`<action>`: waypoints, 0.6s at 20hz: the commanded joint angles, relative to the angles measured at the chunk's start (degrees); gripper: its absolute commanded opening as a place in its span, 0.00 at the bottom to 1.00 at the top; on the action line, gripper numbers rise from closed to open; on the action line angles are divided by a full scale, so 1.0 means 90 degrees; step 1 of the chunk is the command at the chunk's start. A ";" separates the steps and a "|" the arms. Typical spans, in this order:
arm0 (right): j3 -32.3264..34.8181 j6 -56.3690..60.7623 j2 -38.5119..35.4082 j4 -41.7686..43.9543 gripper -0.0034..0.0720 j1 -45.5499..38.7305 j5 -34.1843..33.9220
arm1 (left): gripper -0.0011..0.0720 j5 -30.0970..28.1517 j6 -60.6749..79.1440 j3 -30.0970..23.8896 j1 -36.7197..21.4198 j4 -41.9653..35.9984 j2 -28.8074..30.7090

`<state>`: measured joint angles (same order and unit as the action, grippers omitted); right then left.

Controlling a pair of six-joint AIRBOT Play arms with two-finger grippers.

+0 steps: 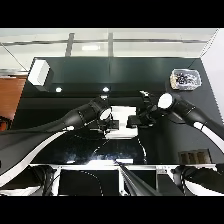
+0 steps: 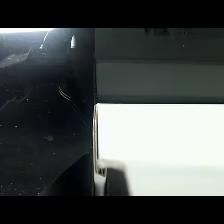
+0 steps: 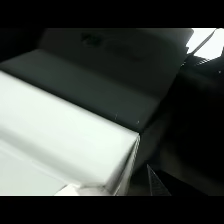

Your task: Fold the box and place the chain.

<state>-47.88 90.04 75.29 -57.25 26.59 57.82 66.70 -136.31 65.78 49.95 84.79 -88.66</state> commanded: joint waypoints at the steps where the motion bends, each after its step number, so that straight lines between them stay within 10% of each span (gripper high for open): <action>1: -0.0010 0.0857 -0.0005 -0.0367 0.83 0.0500 -0.0597 | 0.04 0.0000 0.0000 0.0002 -0.0005 0.0002 0.0002; 12: -0.0617 0.3733 0.0000 -0.2963 0.61 0.1630 0.0483 | 0.04 0.0002 0.0002 0.0002 -0.0005 0.0005 0.0002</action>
<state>-51.09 115.48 75.29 -77.21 38.96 58.35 66.65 -136.31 65.78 49.95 84.79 -88.66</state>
